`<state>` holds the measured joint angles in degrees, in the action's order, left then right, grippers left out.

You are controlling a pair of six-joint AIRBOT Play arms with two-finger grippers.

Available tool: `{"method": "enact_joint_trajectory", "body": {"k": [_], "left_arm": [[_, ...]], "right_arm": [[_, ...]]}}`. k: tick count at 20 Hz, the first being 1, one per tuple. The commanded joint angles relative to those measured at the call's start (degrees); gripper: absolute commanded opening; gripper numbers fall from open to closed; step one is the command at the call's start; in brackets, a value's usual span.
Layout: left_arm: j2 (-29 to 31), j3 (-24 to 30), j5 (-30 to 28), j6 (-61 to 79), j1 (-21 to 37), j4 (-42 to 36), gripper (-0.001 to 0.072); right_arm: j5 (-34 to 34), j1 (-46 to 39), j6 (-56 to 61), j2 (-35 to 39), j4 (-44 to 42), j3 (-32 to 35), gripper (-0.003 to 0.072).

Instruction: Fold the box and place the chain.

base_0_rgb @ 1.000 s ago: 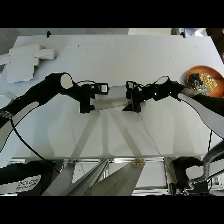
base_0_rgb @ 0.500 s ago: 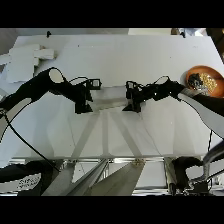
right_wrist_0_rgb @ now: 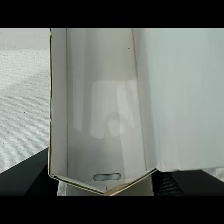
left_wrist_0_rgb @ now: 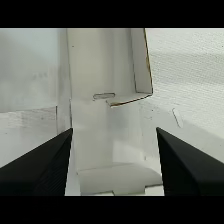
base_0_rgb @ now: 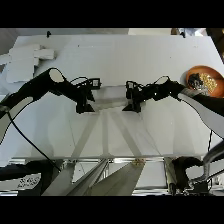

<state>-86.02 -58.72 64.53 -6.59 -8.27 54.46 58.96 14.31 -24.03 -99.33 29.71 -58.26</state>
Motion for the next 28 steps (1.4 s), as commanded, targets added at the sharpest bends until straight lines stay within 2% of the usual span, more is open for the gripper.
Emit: {"method": "enact_joint_trajectory", "body": {"k": [1, 8, 10, 13, 20, 28], "left_arm": [[-2.4, 0.0, -0.2, 0.2, 0.0, 0.0, 0.0585], [-3.1, 0.0, -2.9, 0.0, 0.1, 1.1, 0.0584], [-3.1, 0.0, -1.7, -1.3, 0.1, 4.2, 0.056], [-3.1, 0.0, -1.9, -4.2, 0.1, 7.9, 0.0563], [-3.2, 0.0, -3.9, -1.5, 0.0, 1.5, 0.0564], [-3.2, 0.0, -5.2, -0.9, 0.0, 1.3, 0.0565]], "right_arm": [[0.0, 0.0, 0.0, 0.0, 0.0, -0.1, 0.0495], [0.0, 0.0, 0.0, 0.0, 0.0, -0.1, 0.0495], [0.0, 0.0, 0.0, 0.0, 0.0, -0.1, 0.0495], [0.0, 0.0, 0.0, 0.0, 0.0, -0.1, 0.0495], [0.0, 0.0, 0.0, 0.0, 0.0, -0.1, 0.0495], [0.0, 0.0, 0.0, 0.0, 0.0, -0.1, 0.0495]]}}
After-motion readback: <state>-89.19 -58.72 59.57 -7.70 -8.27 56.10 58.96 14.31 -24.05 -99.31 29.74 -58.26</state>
